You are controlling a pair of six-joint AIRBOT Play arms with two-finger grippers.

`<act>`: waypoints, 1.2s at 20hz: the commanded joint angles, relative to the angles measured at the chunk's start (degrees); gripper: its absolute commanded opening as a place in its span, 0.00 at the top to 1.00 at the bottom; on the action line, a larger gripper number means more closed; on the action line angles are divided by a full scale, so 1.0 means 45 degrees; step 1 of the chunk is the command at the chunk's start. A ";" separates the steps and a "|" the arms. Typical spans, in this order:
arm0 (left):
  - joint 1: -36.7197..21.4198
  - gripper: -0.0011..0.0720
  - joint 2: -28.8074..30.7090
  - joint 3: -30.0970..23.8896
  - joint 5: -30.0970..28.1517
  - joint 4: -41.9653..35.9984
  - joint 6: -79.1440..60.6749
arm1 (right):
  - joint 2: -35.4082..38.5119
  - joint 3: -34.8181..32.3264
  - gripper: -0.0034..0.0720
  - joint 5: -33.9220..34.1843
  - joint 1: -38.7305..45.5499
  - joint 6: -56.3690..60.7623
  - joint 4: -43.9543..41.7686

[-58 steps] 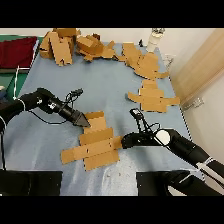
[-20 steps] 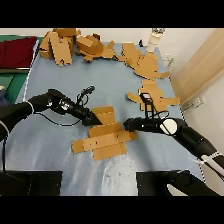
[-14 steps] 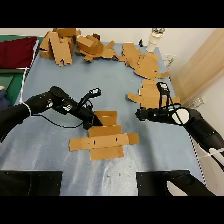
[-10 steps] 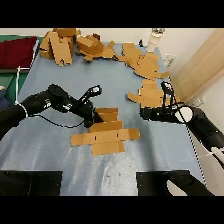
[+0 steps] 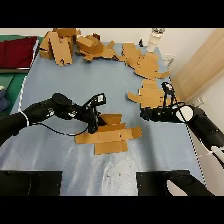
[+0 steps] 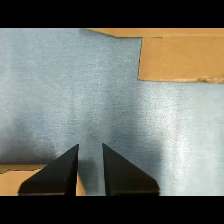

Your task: Fold the box.

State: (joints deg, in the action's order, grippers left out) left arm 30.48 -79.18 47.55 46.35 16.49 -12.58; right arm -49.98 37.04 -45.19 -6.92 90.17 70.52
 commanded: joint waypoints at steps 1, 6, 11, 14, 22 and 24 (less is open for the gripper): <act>0.0301 0.97 0.0078 -0.0418 -0.0321 -0.0049 -0.0350 | -0.0019 0.0005 0.65 0.0005 0.0010 0.0010 0.0000; 0.0301 0.97 0.0083 -0.0427 -0.0228 -0.0058 -0.0340 | -0.0019 0.0005 0.65 0.0000 0.0010 0.0010 0.0000; 0.0301 0.97 0.0607 -0.0423 -0.1467 -0.0053 -0.1122 | -0.0019 0.0005 0.65 0.0010 0.0010 -0.0024 0.0005; 0.0311 0.97 0.1020 -0.0423 -0.1700 -0.0049 -0.1384 | -0.0019 0.0005 0.65 0.0068 0.0010 -0.0034 0.0005; 0.1263 0.97 0.1025 -0.0476 -0.2574 0.0374 -0.1530 | -0.0019 0.0005 0.65 0.0180 -0.0024 -0.0029 -0.0010; 0.1302 0.97 0.1025 -0.0680 -0.2647 0.0340 -0.1336 | -0.0019 0.0005 0.66 0.0189 -0.0277 -0.0034 0.0005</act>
